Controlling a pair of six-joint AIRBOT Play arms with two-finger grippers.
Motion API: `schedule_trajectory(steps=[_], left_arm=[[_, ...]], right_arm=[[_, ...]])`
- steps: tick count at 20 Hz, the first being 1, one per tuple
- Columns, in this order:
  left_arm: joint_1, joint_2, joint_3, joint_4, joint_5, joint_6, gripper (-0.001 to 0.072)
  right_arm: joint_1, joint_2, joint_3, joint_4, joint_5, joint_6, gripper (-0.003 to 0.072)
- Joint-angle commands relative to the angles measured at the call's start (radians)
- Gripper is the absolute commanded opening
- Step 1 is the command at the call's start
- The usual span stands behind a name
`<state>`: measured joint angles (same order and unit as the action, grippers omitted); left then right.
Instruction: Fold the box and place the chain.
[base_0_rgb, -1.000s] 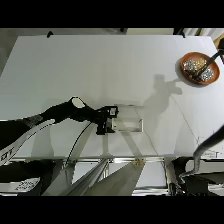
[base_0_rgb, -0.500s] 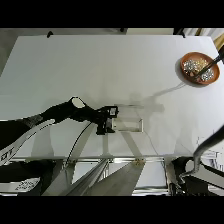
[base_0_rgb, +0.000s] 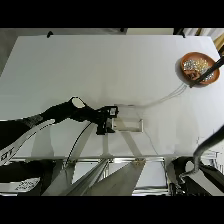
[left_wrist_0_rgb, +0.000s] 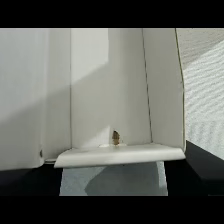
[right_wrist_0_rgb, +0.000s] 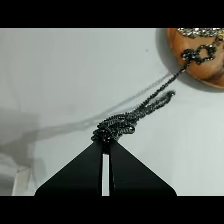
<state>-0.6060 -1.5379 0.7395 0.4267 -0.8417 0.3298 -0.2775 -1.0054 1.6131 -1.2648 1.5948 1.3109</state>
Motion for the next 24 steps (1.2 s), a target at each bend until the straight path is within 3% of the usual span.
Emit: schedule_trajectory(steps=[1, 8, 12, 17, 24], left_arm=[[0.0, 0.0, 0.0, 0.0, 0.0, 0.0, 0.0253], [0.0, 0.0, 0.0, 0.0, 0.0, 0.0, 0.0253], [0.0, 0.0, 0.0, 0.0, 0.0, 0.0, 0.0253], [0.0, 0.0, 0.0, 0.0, 0.0, 0.0, 0.0253], [0.0, 0.0, 0.0, 0.0, 0.0, 0.0, 0.0253]], right_arm=[[0.096, 0.07, -0.096, 0.005, 0.087, -0.011, 0.0017], [0.221, 0.2, -0.253, 0.071, 0.122, 0.001, 0.0018], [0.26, 0.254, -0.37, 0.147, 0.078, 0.032, 0.0018], [0.307, 0.267, -0.534, 0.314, 0.027, 0.021, 0.0018], [0.343, 0.271, -0.661, 0.363, -0.039, -0.02, 0.0018]])
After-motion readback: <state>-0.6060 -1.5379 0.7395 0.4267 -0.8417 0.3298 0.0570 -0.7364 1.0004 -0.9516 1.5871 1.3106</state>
